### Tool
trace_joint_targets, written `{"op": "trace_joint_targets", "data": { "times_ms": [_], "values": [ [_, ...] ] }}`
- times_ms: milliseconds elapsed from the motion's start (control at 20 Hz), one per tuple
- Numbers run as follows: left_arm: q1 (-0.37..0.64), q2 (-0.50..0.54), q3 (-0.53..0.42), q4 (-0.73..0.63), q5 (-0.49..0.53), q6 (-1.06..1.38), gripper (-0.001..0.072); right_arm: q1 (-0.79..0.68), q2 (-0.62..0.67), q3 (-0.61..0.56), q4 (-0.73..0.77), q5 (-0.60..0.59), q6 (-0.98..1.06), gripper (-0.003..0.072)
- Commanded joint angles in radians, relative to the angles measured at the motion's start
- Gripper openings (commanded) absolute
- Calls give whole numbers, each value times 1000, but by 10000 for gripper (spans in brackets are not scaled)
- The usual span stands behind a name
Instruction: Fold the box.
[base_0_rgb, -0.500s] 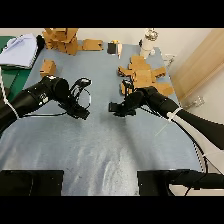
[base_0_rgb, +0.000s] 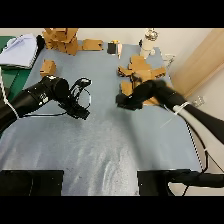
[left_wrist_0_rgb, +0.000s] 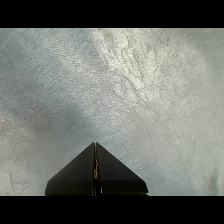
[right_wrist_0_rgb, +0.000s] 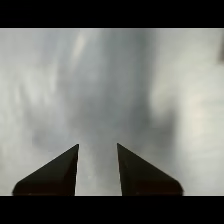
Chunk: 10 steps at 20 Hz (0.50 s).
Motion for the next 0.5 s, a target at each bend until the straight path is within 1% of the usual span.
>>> {"op": "trace_joint_targets", "data": {
  "times_ms": [0,100,200,300,450],
  "values": [
    [0,1,0,0,0,0,13,-251,-10,110,-41,-92,-106,377],
    [0,1,0,0,29,5,13,-450,-47,175,-33,-89,-222,377],
    [0,1,0,0,99,4,13,-603,-116,235,-14,-74,-356,377],
    [0,1,0,0,151,4,13,-700,-201,299,35,-64,-476,377],
    [0,1,0,0,170,4,13,-742,-315,410,53,-57,-565,378]
  ]
}}
